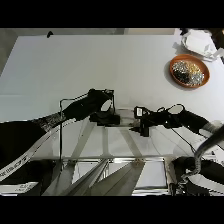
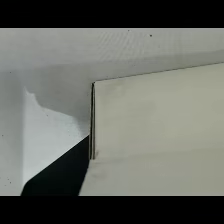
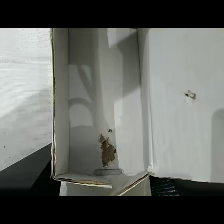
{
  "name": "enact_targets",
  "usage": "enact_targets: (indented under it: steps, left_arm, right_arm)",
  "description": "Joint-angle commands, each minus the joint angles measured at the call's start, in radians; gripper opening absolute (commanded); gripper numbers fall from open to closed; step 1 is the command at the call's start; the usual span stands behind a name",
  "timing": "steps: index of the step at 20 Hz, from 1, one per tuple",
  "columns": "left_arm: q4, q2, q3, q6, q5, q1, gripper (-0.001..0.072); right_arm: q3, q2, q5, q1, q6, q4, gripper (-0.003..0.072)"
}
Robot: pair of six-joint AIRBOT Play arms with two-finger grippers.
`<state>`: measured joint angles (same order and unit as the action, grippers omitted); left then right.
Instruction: Fold the box and place the chain.
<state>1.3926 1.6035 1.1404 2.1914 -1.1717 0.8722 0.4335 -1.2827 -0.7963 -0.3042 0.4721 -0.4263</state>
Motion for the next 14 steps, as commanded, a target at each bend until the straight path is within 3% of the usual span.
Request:
enact_targets:
  steps: [1, 2, 4, 5, 6, 7, 12, 14]
  left_arm:
    - [-0.002, 0.009, 0.000, 0.016, 0.005, 0.010, 0.0180]
    - [-0.004, 0.010, 0.000, 0.015, 0.006, 0.011, 0.0230]
    - [-0.004, 0.010, 0.000, 0.016, 0.005, 0.011, 0.0199]
    - [-0.004, 0.010, 0.000, 0.016, 0.005, 0.010, 0.0134]
    - [-0.004, 0.010, 0.000, 0.016, 0.004, 0.011, 0.0023]
    - [-0.005, 0.010, 0.000, 0.016, 0.004, 0.011, 0.0006]
    - [-0.008, 0.009, 0.000, 0.016, 0.000, 0.011, 0.0005]
    - [-0.015, 0.005, 0.000, 0.015, 0.001, 0.010, 0.0045]
  right_arm:
    - [0.000, 0.001, 0.000, 0.000, 0.000, 0.001, 0.0336]
    - [0.000, 0.001, 0.000, 0.000, 0.000, 0.001, 0.0336]
    - [0.000, 0.001, 0.000, 0.000, 0.000, 0.001, 0.0336]
    - [0.000, 0.001, 0.000, 0.000, 0.000, 0.001, 0.0336]
    - [0.000, 0.001, 0.000, 0.000, 0.000, 0.001, 0.0336]
    - [0.000, 0.001, 0.000, 0.000, 0.000, 0.001, 0.0336]
    - [0.000, 0.001, 0.000, 0.000, 0.000, 0.001, 0.0336]
    - [0.000, 0.001, 0.000, 0.000, 0.000, 0.001, 0.0336]
